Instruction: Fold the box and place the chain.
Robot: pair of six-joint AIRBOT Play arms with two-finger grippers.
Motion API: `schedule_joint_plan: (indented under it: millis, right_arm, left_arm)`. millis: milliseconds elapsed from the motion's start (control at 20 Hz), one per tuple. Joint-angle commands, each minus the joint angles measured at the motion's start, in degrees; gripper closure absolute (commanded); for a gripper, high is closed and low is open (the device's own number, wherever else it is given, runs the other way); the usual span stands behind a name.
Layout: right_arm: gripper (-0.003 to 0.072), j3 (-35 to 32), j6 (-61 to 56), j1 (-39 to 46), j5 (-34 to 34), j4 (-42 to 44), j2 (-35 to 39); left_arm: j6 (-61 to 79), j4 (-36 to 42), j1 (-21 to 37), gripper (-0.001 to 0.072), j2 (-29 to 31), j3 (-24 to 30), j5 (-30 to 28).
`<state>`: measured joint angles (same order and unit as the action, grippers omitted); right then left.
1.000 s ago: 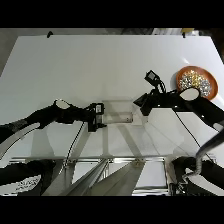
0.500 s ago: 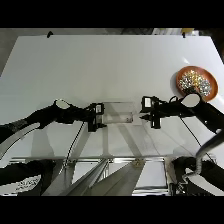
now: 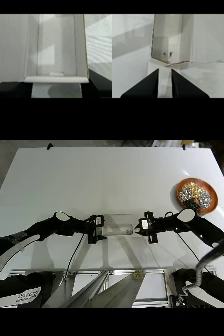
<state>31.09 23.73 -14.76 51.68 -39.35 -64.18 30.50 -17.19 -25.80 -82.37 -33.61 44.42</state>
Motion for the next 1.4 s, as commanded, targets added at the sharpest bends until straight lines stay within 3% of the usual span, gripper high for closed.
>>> schedule_joint_plan:
  millis: [0, 350, 850, 950, 1050, 1150, 1250, 1350]
  right_arm:
    - [0.0533, 0.0, 0.8, -0.3, -0.2, 0.9, -2.0]
    - [0.0534, 0.0, 3.8, -0.3, -0.4, 10.4, -5.3]
    - [0.0525, 0.0, 6.9, -3.0, -0.7, 13.8, -10.5]
    - [0.0445, 0.0, 7.9, -4.4, -1.0, 18.1, -11.0]
    - [0.0277, 0.0, 7.8, -4.5, -2.0, 20.4, -11.0]
    - [0.023, 0.0, 7.1, -4.5, -3.1, 19.6, -11.0]
    - [0.0239, 0.0, 5.5, -4.5, -3.2, 18.4, -11.0]
    - [0.0445, 0.0, 1.9, -4.5, -3.2, 13.2, -10.5]
  left_arm:
    - [0.0, 0.0, 0.0, 0.0398, 0.0, 0.0, 0.0]
    - [0.0, 0.0, 0.0, 0.0398, 0.0, 0.0, 0.0]
    - [0.0, 0.0, 0.0, 0.0398, 0.0, 0.0, 0.0]
    - [0.0, 0.0, 0.0, 0.0398, 0.0, 0.0, 0.0]
    - [0.0, 0.0, 0.0, 0.0398, 0.0, 0.0, 0.0]
    - [0.0, 0.0, 0.0, 0.0398, 0.0, 0.0, 0.0]
    - [0.0, 0.0, 0.0, 0.0398, 0.0, 0.0, 0.0]
    - [0.0, 0.0, 0.0, 0.0398, 0.0, 0.0, 0.0]
